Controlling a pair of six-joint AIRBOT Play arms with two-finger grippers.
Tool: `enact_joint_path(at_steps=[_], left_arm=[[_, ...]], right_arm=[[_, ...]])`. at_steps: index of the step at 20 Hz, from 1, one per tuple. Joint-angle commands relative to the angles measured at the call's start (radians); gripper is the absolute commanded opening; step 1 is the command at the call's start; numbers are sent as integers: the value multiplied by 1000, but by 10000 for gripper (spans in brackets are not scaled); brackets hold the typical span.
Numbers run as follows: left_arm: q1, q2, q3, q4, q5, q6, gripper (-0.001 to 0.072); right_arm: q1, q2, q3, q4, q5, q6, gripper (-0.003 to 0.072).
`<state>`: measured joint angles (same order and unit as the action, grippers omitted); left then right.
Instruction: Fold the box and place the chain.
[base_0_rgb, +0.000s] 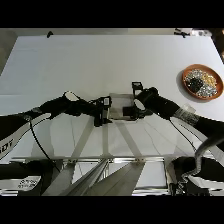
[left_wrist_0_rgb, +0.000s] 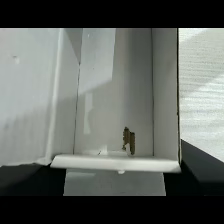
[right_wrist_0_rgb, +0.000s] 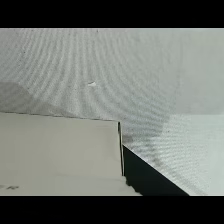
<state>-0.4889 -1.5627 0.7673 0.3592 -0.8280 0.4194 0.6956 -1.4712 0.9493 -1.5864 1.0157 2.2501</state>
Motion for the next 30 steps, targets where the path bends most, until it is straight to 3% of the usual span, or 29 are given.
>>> enact_joint_path(at_steps=[1, 4, 5, 7, 8, 13, 16, 18, 20, 25, 26, 28, 30], left_arm=[[1, 1, 1, 0, 1, 0, 314], [1, 1, 1, -1, 1, 0, 314], [1, 1, 1, -1, 1, 0, 314], [1, 1, 1, 0, 2, 0, 314], [1, 1, 1, -1, 1, 0, 314], [1, 1, 1, 0, 1, 0, 314], [1, 1, 1, 0, 1, 0, 314], [1, 1, 1, 0, 1, 0, 314], [1, 1, 1, 0, 1, 0, 314], [1, 1, 1, -1, 1, 0, 314], [1, 1, 1, -1, 1, 0, 314], [1, 1, 1, -1, 1, 0, 314], [1, 1, 1, 0, 1, 0, 314]], right_arm=[[2, -1, 0, 15, -8, 5, 20], [1, -1, 0, 15, -8, 4, 22], [1, 0, 0, 15, -8, 0, 76], [1, 10, 0, 15, -8, -11, 376], [0, 21, 0, 11, -8, -11, 405], [-1, 55, 0, -21, -6, -14, 394], [-1, 55, 0, -21, -4, -14, 160], [-1, 55, 0, -26, 4, -14, 43], [-1, 55, 0, -37, 20, -14, 19], [-1, 55, -1, -41, 27, -14, 21], [-1, 55, -1, -41, 27, -14, 43], [-1, 55, -1, -41, 21, -14, 186], [-1, 55, -1, -41, 20, -14, 208]])
